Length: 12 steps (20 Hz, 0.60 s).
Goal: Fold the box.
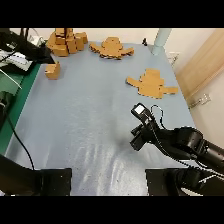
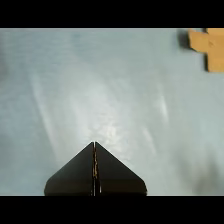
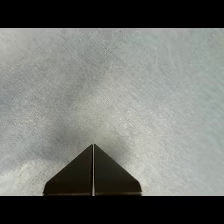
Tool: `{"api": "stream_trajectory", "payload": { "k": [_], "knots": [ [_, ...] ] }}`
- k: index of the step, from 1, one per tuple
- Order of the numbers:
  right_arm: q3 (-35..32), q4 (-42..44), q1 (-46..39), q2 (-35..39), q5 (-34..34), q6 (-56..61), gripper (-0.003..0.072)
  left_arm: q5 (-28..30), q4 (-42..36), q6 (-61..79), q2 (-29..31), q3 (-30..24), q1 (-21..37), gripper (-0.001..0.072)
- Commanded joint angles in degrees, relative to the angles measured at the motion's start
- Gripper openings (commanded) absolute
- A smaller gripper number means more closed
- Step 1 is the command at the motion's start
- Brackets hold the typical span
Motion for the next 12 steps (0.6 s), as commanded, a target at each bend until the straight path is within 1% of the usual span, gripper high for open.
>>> {"api": "stream_trajectory", "payload": {
  "k": [1,3,6,8,9,10,12],
  "knots": [
    [0.0,0.0,0.0,0.0,0.0,0.0,0.0006,3.5,4.6,-0.1,9.8,-9.4,-6.8,0.0005],
    [0.0,0.0,0.0,0.0,0.0,0.0,0.0006,8.5,5.4,0.0,16.7,-19.6,-10.9,0.0005],
    [0.0,0.0,0.0,0.0,0.0,0.0,0.0006,17.1,5.4,0.2,28.3,-39.0,-17.3,0.0006],
    [0.0,0.0,0.0,0.0,0.0,0.0,0.0006,22.4,5.4,0.2,34.2,-50.2,-21.6,0.0007],
    [0.0,0.0,0.0,0.0,0.0,0.0,0.0006,24.6,5.4,0.0,36.2,-54.6,-23.8,0.0007],
    [0.0,0.0,0.0,0.0,0.0,0.0,0.0006,25.8,5.2,-0.1,37.3,-57.6,-25.5,0.0007],
    [0.0,0.0,0.0,0.0,0.0,0.0,0.0006,27.6,5.0,-0.5,37.4,-61.4,-28.9,0.0008]
  ]
}}
